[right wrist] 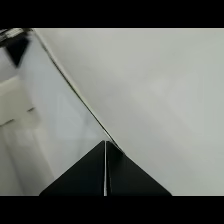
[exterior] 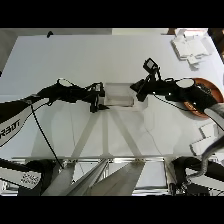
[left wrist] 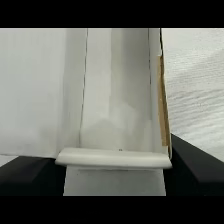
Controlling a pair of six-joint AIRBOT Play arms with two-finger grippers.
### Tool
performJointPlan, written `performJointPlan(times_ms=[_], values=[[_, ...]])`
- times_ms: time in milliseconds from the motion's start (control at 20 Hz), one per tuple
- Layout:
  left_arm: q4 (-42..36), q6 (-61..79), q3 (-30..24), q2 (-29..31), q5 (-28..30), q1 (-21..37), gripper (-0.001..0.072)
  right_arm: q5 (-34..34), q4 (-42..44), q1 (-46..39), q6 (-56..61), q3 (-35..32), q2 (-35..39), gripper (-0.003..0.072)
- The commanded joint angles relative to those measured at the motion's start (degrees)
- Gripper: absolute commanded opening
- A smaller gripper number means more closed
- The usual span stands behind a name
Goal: Fold the box and place the chain.
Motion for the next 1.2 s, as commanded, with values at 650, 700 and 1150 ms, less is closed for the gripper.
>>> performJointPlan(times_ms=[650,700,1150], values=[[0.0,0.0,0.0,0.0,0.0,0.0,0.0342,9.9,-19.6,0.5,4.7,0.1,10.4,0.0014],[0.0,0.0,0.0,0.0,0.0,0.0,0.0342,12.5,-25.1,0.5,6.3,0.1,12.5,0.0014],[0.0,0.0,0.0,0.0,0.0,0.0,0.0342,12.3,-45.5,0.6,9.5,-1.0,11.5,0.0285]])
